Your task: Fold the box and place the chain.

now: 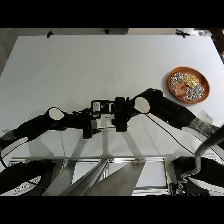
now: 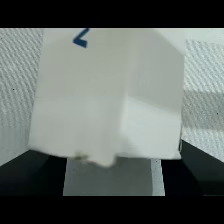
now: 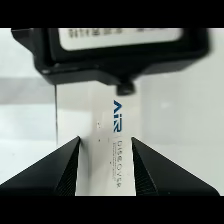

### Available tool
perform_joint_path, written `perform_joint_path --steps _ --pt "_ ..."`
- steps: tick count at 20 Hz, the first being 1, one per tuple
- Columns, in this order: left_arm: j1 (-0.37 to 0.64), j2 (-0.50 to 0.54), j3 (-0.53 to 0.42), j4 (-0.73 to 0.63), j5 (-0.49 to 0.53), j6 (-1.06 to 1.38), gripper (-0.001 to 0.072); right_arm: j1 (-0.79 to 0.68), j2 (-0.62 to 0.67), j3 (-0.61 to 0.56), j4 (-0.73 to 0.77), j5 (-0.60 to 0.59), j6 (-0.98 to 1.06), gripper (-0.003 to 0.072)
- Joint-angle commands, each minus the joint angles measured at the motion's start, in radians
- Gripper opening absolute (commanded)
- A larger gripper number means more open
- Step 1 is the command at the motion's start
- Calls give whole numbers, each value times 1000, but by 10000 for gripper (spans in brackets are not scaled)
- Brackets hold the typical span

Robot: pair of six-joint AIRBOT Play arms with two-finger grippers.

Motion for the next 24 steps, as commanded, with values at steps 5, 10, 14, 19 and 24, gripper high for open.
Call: perform_joint_path --steps 5,10,14,19,24 --pt "-1 0 0 0 -3 2 270 0 9 -8 -43 -42 7 295" --pt "-1 0 0 0 -3 2 270 0 6 -43 -45 -53 7 295" --pt "-1 0 0 0 -3 2 270 0 6 -66 -36 -25 8 309" --pt "-1 0 0 0 -3 2 270 14 6 -67 -22 27 7 312" --pt "-1 0 0 0 -3 2 270 61 6 -76 -27 -29 8 312"
